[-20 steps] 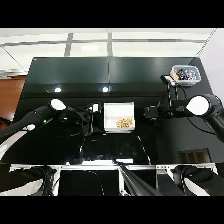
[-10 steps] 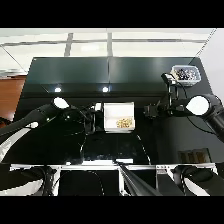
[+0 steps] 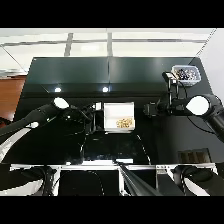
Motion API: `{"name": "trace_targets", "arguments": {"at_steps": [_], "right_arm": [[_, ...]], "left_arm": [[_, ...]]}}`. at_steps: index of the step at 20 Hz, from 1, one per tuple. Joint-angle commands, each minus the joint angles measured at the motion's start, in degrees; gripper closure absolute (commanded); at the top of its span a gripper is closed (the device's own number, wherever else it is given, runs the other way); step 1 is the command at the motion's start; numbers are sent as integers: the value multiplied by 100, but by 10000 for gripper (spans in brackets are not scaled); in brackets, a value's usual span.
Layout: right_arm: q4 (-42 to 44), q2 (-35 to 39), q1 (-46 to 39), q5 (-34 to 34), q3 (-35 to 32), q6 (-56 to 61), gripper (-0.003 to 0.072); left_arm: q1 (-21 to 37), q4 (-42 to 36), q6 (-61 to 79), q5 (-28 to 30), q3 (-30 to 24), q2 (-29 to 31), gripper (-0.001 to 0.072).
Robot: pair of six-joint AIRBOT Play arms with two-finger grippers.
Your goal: Fold the box and place the chain.
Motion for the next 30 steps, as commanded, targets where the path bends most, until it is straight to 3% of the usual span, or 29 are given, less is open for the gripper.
{"name": "trace_targets", "arguments": {"at_steps": [1, 6, 9, 12, 13, 14, 15, 17, 19, 23, 27, 30], "right_arm": [[2, 0, -2, -68, 0, 0, 414], [2, -2, -2, -85, 0, -2, 414], [2, -2, -2, -90, 0, -2, 414], [2, -2, -2, -109, 0, -2, 414], [2, -2, -2, -151, 0, -2, 414], [2, -4, -2, -229, 0, -2, 414], [4, -4, -2, -352, 0, 0, 414], [11, -42, -2, -691, 0, 79, 408], [160, -173, -4, -1128, 4, 125, -1], [492, -667, -7, -2120, 17, 70, 0], [2000, -1423, 7, -1845, 326, -1609, 1], [2238, -1631, 4, -970, 673, -3228, 2]], "left_arm": [[-7, 0, -4, -4, 4, -4, -3], [-153, 2, -42, 42, 9, -9, -2], [-284, 9, -474, 494, 9, -11, -1], [-337, 48, -474, 496, 13, -15, 25], [-334, 46, -463, 487, 13, -15, 85], [-334, 46, -463, 490, 13, -15, 215], [-334, 46, -463, 481, 13, -15, 274], [-337, 46, -463, 481, 13, -15, 314], [-337, 46, -463, 481, 13, -15, 314], [-354, 61, -463, 485, 13, -15, 314], [-358, 68, -463, 485, 13, -15, 314], [-358, 70, -463, 485, 13, -15, 314]]}}
